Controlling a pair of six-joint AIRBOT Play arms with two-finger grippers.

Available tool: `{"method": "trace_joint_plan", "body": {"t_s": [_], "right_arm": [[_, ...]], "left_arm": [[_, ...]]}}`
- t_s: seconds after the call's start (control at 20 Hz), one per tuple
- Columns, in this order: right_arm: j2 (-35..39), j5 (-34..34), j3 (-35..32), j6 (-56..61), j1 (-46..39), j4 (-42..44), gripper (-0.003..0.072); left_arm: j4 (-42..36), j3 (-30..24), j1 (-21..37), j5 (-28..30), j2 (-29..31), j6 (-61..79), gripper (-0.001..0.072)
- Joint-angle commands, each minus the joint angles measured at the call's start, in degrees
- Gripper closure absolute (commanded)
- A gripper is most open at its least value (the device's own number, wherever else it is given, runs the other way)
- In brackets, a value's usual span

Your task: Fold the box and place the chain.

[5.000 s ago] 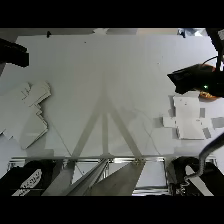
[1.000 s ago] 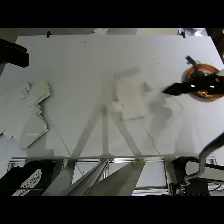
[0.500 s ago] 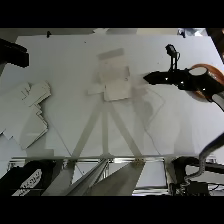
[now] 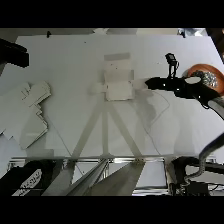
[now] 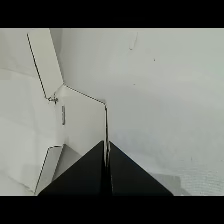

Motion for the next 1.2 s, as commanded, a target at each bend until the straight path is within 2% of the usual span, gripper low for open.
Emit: {"method": "trace_joint_plan", "body": {"t_s": [0.0,0.3,1.0,1.15], "right_arm": [[-0.07,-0.42,-0.98,-0.02,0.07,-0.87,0.0682],[-0.07,2.01,-1.03,7.5,0.07,-9.68,0.0679],[-0.07,2.34,-1.03,7.78,0.07,-9.84,0.0678],[-0.07,2.36,-1.03,7.78,0.07,-9.84,0.0678]], "left_arm": [[0.02,0.02,0.0,0.0,0.04,0.0,0.0432],[0.02,0.02,0.0,0.0,0.04,0.0,0.0432],[-0.15,0.02,-0.02,0.04,0.02,-0.02,0.0432],[-2.97,0.02,0.0,0.0,0.04,-0.02,0.0432]]}}
